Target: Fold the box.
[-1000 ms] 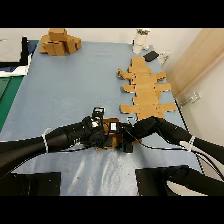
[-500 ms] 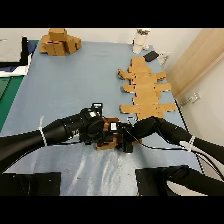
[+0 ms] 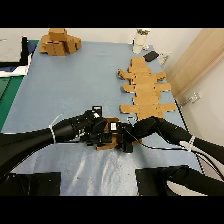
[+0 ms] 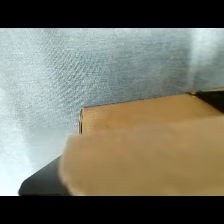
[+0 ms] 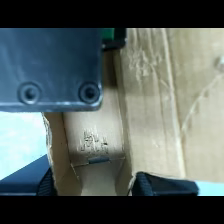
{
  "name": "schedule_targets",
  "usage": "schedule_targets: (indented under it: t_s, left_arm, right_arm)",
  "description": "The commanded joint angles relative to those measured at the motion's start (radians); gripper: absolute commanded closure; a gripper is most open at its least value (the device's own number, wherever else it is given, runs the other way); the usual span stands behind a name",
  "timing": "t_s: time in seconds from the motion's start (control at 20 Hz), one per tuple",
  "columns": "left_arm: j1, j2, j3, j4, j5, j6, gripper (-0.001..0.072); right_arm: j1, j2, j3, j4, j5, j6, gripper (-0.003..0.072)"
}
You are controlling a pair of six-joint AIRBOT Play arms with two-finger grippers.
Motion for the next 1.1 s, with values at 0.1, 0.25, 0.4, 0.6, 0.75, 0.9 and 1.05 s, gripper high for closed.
schedule_targets:
  t_s: [0.1, 0.25, 0.4, 0.6, 0.75, 0.9, 1.05]
  left_arm:
    - [-0.006, -0.016, 0.001, -0.002, 0.009, -0.006, 0.0594]
    - [-0.014, -0.016, 0.001, -0.003, 0.045, -0.006, 0.0697]
    - [-0.024, -0.016, 0.001, -0.003, 0.048, -0.006, 0.0697]
    - [-0.024, -0.013, 0.008, -0.027, 0.048, 0.003, 0.0317]
    - [-0.023, -0.013, 0.034, -0.053, 0.028, 0.001, 0.0257]
    - [-0.014, -0.013, 0.075, -0.056, -0.046, 0.001, 0.0257]
    - [0.024, -0.013, 0.107, -0.095, -0.142, 0.014, 0.0257]
  right_arm:
    - [0.0, 0.0, 0.0, 0.0, 0.0, 0.0, 0.0185]
    - [0.0, 0.0, 0.0, 0.0, 0.0, 0.0, 0.0184]
    - [0.0, 0.0, 0.0, 0.0, 0.0, 0.0, 0.0184]
    - [0.0, 0.0, 0.0, 0.0, 0.0, 0.0, 0.0184]
    - [0.0, 0.0, 0.0, 0.0, 0.0, 0.0, 0.0184]
    - [0.0, 0.0, 0.0, 0.0, 0.0, 0.0, 0.0185]
    - [0.0, 0.0, 0.0, 0.0, 0.0, 0.0, 0.0184]
